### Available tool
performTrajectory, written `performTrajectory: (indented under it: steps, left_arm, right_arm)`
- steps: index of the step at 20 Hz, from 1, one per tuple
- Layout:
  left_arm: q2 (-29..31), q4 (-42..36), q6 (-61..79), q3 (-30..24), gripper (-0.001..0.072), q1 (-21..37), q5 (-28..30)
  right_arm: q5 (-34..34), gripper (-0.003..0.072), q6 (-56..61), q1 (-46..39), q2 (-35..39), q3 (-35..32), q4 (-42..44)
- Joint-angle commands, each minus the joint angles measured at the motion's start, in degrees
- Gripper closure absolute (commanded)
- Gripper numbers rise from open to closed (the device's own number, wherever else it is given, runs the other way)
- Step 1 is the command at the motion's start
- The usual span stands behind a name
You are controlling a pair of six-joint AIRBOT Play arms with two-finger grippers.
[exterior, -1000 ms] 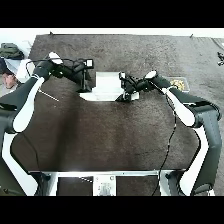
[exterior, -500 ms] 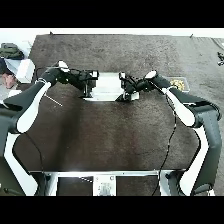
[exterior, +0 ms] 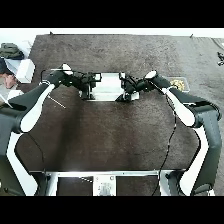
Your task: Fold the box and place the chain.
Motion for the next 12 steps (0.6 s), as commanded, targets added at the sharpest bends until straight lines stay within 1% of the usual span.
performTrajectory:
  steps: [1,2,3,4,5,6,10,12]
  left_arm:
    - [-0.1,0.5,-0.6,0.0,0.0008,-0.1,1.3]
    - [-0.1,0.7,-0.8,0.0,0.0113,-0.1,1.3]
    - [-0.1,0.7,-0.9,0.0,0.0284,-0.1,1.1]
    - [-0.1,0.7,-0.9,0.0,0.0310,-0.1,0.8]
    - [-0.1,0.7,-1.0,0.0,0.0414,-0.1,0.5]
    - [-0.1,0.6,-1.0,0.0,0.0499,-0.1,0.1]
    - [-0.1,0.5,-1.9,0.0,0.0509,-0.1,-0.2]
    - [-0.1,-0.9,-1.8,0.0,0.0509,-0.1,-0.3]
  right_arm:
    - [0.0,0.0477,0.0,0.0,0.0,0.0,0.0]
    - [0.0,0.0477,0.0,0.0,0.0,0.0,0.0]
    - [0.0,0.0477,0.0,0.0,0.0,0.0,0.0]
    - [0.0,0.0477,0.0,0.0,0.0,0.0,0.0]
    - [0.0,0.0477,0.0,0.0,0.0,0.1,0.0]
    - [0.0,0.0477,0.0,0.0,0.0,0.0,0.0]
    - [0.0,0.0477,0.0,0.0,0.0,0.0,0.0]
    - [0.0,0.0477,0.0,0.0,0.0,0.0,0.0]
